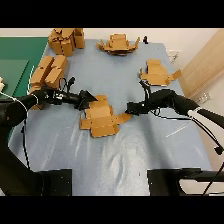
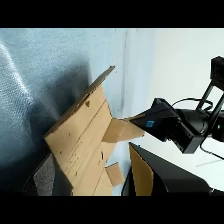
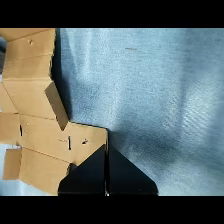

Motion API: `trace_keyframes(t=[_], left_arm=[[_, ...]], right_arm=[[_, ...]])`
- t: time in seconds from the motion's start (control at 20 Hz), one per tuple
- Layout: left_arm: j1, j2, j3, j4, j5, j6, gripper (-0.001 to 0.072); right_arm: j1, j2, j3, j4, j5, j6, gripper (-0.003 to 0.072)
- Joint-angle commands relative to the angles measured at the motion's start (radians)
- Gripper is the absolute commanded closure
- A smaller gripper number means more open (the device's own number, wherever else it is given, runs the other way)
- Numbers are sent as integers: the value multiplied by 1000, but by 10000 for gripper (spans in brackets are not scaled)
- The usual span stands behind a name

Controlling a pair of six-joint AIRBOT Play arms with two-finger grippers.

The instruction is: Fold the box.

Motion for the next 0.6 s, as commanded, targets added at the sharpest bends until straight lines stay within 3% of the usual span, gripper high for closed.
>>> trace_keyframes(t=[0.0,0.05,0.1,0.15,0.55], left_arm=[[3,-1,12,-21,-16,5,29],[3,-1,21,-21,-22,7,156],[3,-1,31,-22,-30,24,403],[3,-1,42,-21,-40,42,509],[3,-1,67,-11,-173,143,506]], right_arm=[[4,-1,0,0,1,1,678],[4,-1,0,-1,3,1,678],[4,-1,0,0,5,1,677],[4,-1,0,0,7,1,678],[4,-1,0,-1,23,23,678]])
